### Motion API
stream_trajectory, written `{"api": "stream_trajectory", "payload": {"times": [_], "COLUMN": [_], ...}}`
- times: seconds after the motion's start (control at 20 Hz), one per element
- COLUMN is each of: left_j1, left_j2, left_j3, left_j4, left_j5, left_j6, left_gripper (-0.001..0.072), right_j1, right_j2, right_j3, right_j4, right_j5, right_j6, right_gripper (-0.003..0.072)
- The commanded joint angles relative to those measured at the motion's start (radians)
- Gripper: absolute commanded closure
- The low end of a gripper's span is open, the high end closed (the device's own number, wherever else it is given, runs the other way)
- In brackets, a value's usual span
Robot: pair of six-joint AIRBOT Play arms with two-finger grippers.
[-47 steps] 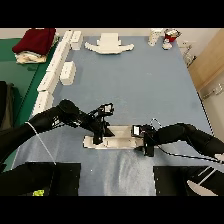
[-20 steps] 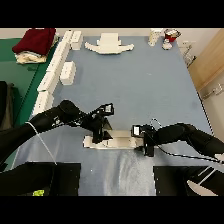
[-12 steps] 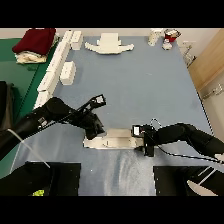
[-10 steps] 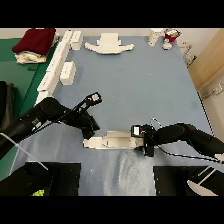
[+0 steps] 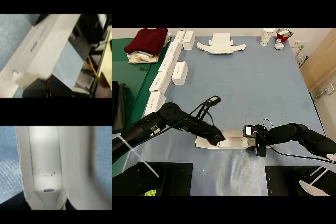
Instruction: Fold the box.
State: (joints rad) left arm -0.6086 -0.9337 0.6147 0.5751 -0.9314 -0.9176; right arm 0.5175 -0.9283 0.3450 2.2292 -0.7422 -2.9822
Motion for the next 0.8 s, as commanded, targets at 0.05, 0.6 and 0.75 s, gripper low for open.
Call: {"api": "stream_trajectory", "payload": {"times": [0.05,0.6,0.75], "left_j1": [-0.002,0.029,0.029], "left_j2": [-0.144,-0.475,-0.445], "left_j3": [0.118,0.184,0.212], "left_j4": [-0.052,-0.059,-0.056], "left_j5": [0.111,0.101,0.105], "left_j6": [-0.044,-0.074,-0.035], "left_gripper": [0.0696,0.0696,0.0698], "right_j1": [0.0,0.0,0.0], "right_j2": [0.001,0.001,0.001], "right_j3": [0.0,0.0,0.0], "right_j4": [0.0,-0.008,-0.008], "right_j5": [0.0,0.0,0.0], "right_j6": [0.0,0.0,0.0], "right_gripper": [0.0199,0.0199,0.0199]}}
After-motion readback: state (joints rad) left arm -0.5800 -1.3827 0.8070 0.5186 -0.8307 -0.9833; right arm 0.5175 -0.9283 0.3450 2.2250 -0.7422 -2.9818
